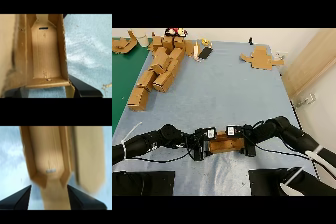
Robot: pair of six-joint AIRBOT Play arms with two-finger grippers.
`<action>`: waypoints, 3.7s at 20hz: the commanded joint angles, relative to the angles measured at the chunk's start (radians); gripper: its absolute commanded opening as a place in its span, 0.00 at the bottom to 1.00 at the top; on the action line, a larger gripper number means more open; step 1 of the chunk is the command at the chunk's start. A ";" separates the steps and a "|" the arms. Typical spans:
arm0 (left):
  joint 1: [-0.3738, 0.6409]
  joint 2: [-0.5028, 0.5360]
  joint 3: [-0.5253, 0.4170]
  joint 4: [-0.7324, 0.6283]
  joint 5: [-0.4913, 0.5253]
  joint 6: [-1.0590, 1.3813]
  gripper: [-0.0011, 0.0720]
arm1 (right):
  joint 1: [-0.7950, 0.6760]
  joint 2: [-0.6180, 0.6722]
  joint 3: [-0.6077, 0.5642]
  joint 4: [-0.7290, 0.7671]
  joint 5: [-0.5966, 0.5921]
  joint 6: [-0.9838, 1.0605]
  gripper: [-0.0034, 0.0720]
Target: Fold the box.
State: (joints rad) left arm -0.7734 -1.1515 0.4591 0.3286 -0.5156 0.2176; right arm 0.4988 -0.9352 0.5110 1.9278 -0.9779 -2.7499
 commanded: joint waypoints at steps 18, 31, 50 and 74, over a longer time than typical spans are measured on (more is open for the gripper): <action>0.003 0.000 0.003 0.000 0.020 0.000 0.72 | 0.000 0.313 0.001 0.178 -0.351 0.534 0.98; 0.213 0.021 0.013 0.098 -0.255 0.105 0.72 | 0.000 0.313 0.001 0.183 -0.266 0.534 0.98; 0.212 -0.014 0.013 0.133 -0.164 0.138 0.72 | 0.000 0.312 0.001 0.182 -0.212 0.534 0.98; 0.212 -0.014 0.013 0.142 -0.167 0.130 0.72 | 0.002 0.006 0.081 0.503 0.190 0.885 0.05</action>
State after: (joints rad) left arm -0.5625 -1.1648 0.4709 0.4709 -0.6823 0.3519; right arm 0.4999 -0.8135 0.5465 2.3569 -0.8547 -1.7939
